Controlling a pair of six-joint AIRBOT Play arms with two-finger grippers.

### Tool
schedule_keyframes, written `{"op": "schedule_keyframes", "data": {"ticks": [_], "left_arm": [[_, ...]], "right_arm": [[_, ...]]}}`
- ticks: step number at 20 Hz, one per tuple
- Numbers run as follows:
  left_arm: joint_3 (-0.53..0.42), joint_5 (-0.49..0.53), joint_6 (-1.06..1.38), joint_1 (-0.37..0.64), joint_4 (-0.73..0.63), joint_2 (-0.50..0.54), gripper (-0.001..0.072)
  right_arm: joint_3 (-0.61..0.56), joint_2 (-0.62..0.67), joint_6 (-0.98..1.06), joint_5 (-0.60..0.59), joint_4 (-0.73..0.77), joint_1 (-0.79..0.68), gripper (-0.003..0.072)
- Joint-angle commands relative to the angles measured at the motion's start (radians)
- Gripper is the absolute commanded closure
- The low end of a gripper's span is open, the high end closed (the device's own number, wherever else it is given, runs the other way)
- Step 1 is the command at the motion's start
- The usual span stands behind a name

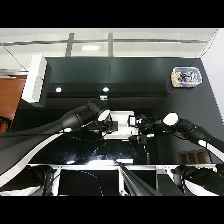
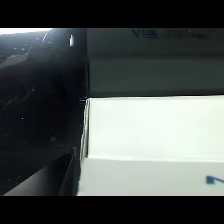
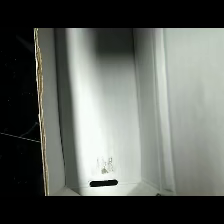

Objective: Fold the box and place the chain.

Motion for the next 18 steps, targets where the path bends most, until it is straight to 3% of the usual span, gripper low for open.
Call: {"op": "schedule_keyframes", "data": {"ticks": [1,4,5,6,9,10,13,14,15,16,17,18], "left_arm": [[0.006,-0.011,-0.002,0.0,0.001,-0.006,0.0382],[0.006,-0.012,-0.002,0.0,-0.004,-0.014,0.0383],[0.006,-0.012,-0.002,0.0,-0.008,-0.018,0.0421],[0.006,-0.012,-0.002,-0.002,-0.008,-0.018,0.0532],[0.011,-0.01,-0.002,-0.001,-0.007,-0.018,0.0588],[0.013,-0.01,-0.002,-0.001,-0.007,-0.018,0.0683],[0.014,-0.009,-0.002,-0.001,-0.007,-0.018,0.0681],[0.015,-0.009,-0.002,-0.001,-0.007,-0.018,0.0675],[0.017,-0.009,-0.002,-0.001,-0.007,-0.018,0.0599],[0.023,-0.01,-0.002,0.0,-0.006,-0.018,0.0464],[0.03,-0.01,-0.002,0.0,-0.003,-0.018,0.038],[0.037,-0.012,-0.002,0.0,-0.001,-0.018,0.0357]], "right_arm": [[-0.001,0.0,0.0,0.0,0.0,0.0,0.0262],[-0.001,0.0,0.0,0.0,0.0,0.0,0.0262],[-0.001,0.0,0.0,0.0,0.0,0.0,0.0262],[-0.001,0.0,0.0,0.0,0.0,0.0,0.0262],[-0.001,0.0,0.0,0.0,0.0,0.0,0.0262],[-0.001,0.0,0.0,0.0,0.0,0.0,0.0262],[-0.001,0.0,0.0,0.0,0.0,0.0,0.0262],[-0.001,0.0,0.0,0.0,0.0,0.0,0.0262],[-0.001,0.0,0.0,0.0,0.0,0.0,0.0261],[-0.001,0.0,0.0,0.0,0.0,0.0,0.0261],[-0.001,0.0,0.0,0.0,0.0,0.0,0.0262],[-0.001,0.0,0.0,0.0,0.0,0.0,0.0262]]}}
